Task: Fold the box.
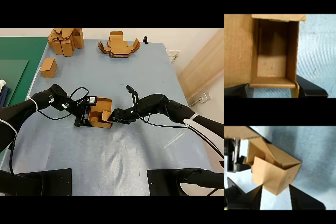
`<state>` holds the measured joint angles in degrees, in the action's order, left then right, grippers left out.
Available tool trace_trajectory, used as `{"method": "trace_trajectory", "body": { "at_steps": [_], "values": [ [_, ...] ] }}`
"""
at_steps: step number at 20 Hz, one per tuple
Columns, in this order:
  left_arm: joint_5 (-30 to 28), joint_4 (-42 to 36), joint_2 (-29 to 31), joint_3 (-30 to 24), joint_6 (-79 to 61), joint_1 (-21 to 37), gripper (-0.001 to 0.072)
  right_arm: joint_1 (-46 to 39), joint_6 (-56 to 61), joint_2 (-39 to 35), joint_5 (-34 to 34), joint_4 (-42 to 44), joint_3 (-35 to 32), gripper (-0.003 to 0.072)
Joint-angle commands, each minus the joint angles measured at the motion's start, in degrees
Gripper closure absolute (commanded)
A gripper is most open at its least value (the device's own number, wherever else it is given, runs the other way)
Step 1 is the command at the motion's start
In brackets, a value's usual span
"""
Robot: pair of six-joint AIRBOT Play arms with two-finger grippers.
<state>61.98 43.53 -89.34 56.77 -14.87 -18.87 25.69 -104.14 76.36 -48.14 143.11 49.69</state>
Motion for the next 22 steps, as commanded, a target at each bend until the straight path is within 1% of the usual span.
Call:
{"method": "trace_trajectory", "body": {
  "at_steps": [1, 4, 6, 8, 11, 14, 17, 18, 21, 22],
  "values": [
    [-0.04, 0.02, -0.04, -0.02, -0.09, 0.04, 0.0473, 0.11, 3.3, 1.68, 2.56, -0.83, 1.57, 0.015],
    [-0.02, 0.02, -0.04, -0.02, -0.09, 0.04, 0.0473, 1.86, 8.44, 4.76, 2.75, -2.82, 5.27, 0.015],
    [-0.04, 0.02, -0.04, -0.02, -0.09, 0.04, 0.0473, 3.74, 14.43, 6.67, 2.36, -6.95, 7.87, 0.0151],
    [-0.04, 0.02, -0.04, -0.02, -0.09, 0.04, 0.0473, 6.12, 20.04, 7.63, 2.05, -12.17, 9.66, 0.0151],
    [-0.04, 0.02, -0.04, -0.02, -0.09, 0.04, 0.0473, 9.11, 35.39, 7.61, 1.07, -23.15, 10.95, 0.0151],
    [-0.07, 0.0, -0.04, -0.02, -0.09, 0.04, 0.0473, 12.24, 45.81, 7.85, 1.07, -32.89, 12.55, 0.0151],
    [-0.04, 0.0, -0.04, -0.02, -0.09, 0.04, 0.0473, 14.1, 51.12, 9.07, 0.85, -37.55, 14.88, 0.0154],
    [-0.02, 0.0, -0.04, -0.02, -0.07, 0.04, 0.0473, 14.56, 53.44, 9.81, 0.04, -39.63, 15.96, 0.0155],
    [0.11, -0.02, -0.04, -0.02, -0.04, 0.04, 0.0473, 15.61, 59.6, 13.84, -6.99, -46.21, 21.22, 0.0172],
    [0.11, -0.02, -0.04, -0.02, -0.04, 0.04, 0.0473, 16.13, 60.17, 15.58, -9.22, -46.93, 23.43, 0.0173]
  ]
}}
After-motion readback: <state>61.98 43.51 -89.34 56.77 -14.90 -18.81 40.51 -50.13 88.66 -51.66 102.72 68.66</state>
